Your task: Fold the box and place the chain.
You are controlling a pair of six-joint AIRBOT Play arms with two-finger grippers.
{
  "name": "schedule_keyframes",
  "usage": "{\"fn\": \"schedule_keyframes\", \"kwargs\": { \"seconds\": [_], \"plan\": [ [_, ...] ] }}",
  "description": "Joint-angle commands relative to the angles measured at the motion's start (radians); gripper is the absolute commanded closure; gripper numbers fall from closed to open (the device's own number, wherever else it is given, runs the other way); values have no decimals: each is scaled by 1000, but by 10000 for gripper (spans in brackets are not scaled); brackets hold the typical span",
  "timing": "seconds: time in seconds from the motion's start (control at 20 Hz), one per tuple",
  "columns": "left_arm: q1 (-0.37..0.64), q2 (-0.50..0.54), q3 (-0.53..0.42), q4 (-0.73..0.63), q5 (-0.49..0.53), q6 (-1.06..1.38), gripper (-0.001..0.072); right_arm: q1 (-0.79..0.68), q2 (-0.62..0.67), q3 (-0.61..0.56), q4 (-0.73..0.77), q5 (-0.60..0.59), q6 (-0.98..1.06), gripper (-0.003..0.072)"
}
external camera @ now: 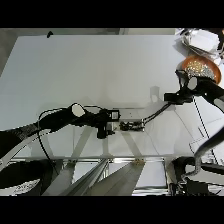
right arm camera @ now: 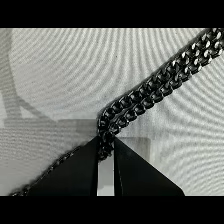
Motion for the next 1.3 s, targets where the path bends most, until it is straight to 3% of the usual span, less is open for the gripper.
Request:
{"fn": "schedule_keyframes", "kwargs": {
  "seconds": [0.0,0.45,0.6,0.7,0.75,0.95,1.1,1.25],
  "plan": [
    [-1,0,0,0,0,0,397,1,102,5,9,68,-38,676],
    [-1,0,0,0,-3,0,397,2,566,4,194,246,-150,677],
    [-1,0,0,0,-10,0,397,1,595,-1,148,250,-153,668],
    [-1,0,0,0,-13,0,397,0,548,-3,47,181,-147,475],
    [-1,0,0,0,-18,0,397,0,502,-3,-5,135,-130,419],
    [-1,0,0,0,-18,0,397,0,262,24,-178,-39,-30,414],
    [-1,0,0,0,-19,0,397,-21,72,148,-283,-39,21,414],
    [-1,0,0,0,-19,0,397,-78,-60,253,-276,-17,17,412]
  ]
}}
